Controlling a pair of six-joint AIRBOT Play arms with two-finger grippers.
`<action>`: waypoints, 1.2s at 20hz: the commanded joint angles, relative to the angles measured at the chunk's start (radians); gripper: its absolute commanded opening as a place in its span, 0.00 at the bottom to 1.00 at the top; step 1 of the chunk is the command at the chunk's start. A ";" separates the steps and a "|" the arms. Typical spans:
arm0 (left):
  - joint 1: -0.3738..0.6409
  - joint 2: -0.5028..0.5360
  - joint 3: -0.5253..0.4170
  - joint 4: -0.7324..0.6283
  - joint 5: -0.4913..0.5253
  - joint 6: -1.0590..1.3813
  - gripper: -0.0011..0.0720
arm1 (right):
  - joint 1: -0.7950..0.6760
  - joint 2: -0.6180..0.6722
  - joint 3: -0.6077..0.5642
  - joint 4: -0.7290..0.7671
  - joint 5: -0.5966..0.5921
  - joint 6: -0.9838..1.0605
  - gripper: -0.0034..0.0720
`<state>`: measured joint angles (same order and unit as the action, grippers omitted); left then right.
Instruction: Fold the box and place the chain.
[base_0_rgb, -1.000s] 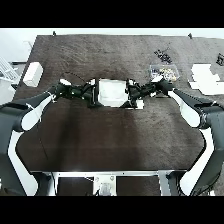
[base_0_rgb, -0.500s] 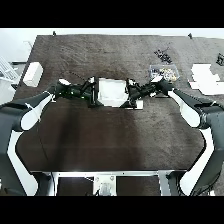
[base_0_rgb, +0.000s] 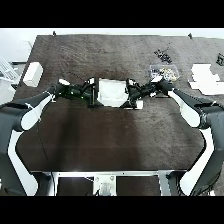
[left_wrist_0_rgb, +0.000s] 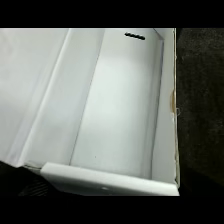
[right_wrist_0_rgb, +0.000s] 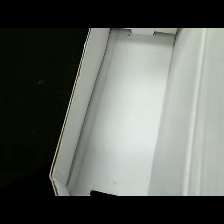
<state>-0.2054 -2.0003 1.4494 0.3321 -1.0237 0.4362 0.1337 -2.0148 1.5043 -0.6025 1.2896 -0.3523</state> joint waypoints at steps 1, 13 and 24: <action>-0.012 0.001 0.001 -0.018 -0.006 0.010 1.00 | 0.000 -0.001 0.001 -0.001 -0.002 0.001 0.78; -0.025 0.001 0.001 -0.012 0.027 0.009 0.81 | 0.000 -0.001 0.001 -0.001 -0.002 0.001 0.78; -0.025 0.001 0.001 0.027 0.052 -0.001 0.47 | 0.000 -0.001 0.001 -0.001 -0.002 0.001 0.78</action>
<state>-0.2314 -1.9984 1.4498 0.3489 -0.9890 0.4358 0.1333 -2.0148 1.5043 -0.6041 1.2858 -0.3508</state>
